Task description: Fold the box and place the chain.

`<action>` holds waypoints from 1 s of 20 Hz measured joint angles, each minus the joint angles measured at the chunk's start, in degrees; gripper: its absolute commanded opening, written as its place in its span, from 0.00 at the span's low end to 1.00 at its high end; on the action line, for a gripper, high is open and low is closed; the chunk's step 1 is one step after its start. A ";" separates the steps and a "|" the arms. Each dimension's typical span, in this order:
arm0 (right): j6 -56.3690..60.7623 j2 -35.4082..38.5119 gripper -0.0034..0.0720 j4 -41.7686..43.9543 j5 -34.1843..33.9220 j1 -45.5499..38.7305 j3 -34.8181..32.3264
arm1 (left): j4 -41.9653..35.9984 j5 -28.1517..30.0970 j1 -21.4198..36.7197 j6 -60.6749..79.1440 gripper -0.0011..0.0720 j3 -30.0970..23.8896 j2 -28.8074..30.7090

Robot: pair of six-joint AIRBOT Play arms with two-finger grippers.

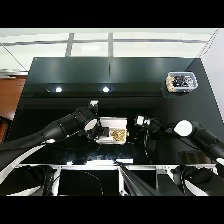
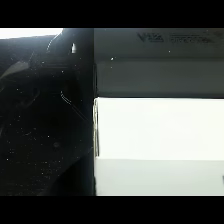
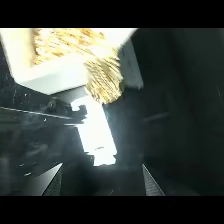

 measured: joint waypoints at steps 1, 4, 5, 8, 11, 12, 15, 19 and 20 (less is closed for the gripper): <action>-2.62 -0.63 0.82 1.60 -2.86 1.11 -0.39 | 0.00 0.00 -0.02 0.00 0.05 0.00 0.00; -10.38 -2.78 0.82 8.26 -9.05 3.32 -1.16 | 0.00 0.00 -0.02 0.00 0.05 0.00 0.00; -12.59 -3.48 0.82 10.47 -10.12 3.67 -1.27 | 0.00 0.00 0.00 0.02 0.05 0.00 0.00; -17.99 -5.53 0.82 16.00 -12.26 4.31 -1.49 | 0.00 -0.02 -0.02 0.00 0.05 0.00 0.00; -20.57 -7.32 0.81 18.56 -13.05 4.87 -1.55 | 0.00 0.00 -0.02 0.00 0.05 0.00 0.00; -21.00 -7.76 0.81 18.99 -13.25 5.31 -1.55 | 0.00 0.00 0.00 0.02 0.05 0.00 0.00; -22.01 -9.16 0.82 19.91 -15.10 7.30 -1.55 | 0.00 0.00 -0.02 0.00 0.05 0.00 0.00; -22.40 -10.32 0.81 20.61 -17.51 8.63 -1.44 | 0.00 0.00 0.00 0.00 0.05 0.00 0.00; -22.40 -10.47 0.81 20.83 -17.79 8.79 -1.44 | 0.00 0.00 -0.02 0.02 0.05 0.00 0.00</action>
